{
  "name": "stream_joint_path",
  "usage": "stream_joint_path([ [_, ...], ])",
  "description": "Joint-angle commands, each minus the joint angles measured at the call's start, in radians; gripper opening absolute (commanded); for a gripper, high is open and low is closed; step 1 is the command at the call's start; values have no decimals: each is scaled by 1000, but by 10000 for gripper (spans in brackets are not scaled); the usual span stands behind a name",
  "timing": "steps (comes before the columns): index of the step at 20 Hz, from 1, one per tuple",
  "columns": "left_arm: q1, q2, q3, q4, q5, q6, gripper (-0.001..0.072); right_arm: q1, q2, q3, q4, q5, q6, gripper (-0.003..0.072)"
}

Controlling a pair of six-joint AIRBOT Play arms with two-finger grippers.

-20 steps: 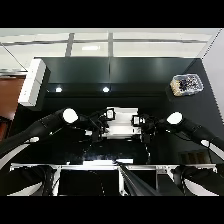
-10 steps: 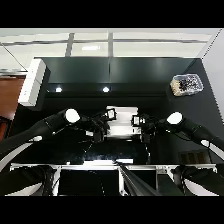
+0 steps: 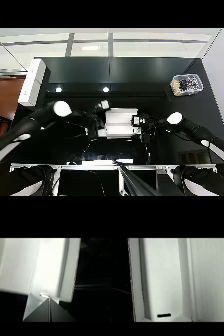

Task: Fold the box and place the chain.

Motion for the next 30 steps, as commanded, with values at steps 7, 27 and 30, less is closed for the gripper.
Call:
stream_joint_path([
  [7, 460, 117, -76, 272, -242, -1019, 26, 1, -1, 0, -2, 0, 0, 425],
  [27, 201, -61, -189, -337, 7, -616, 29, 1, -1, 0, -2, 0, 0, 425],
  [30, 201, -61, -149, -333, -22, -611, 369, 1, -1, 0, -2, 0, 0, 425],
])
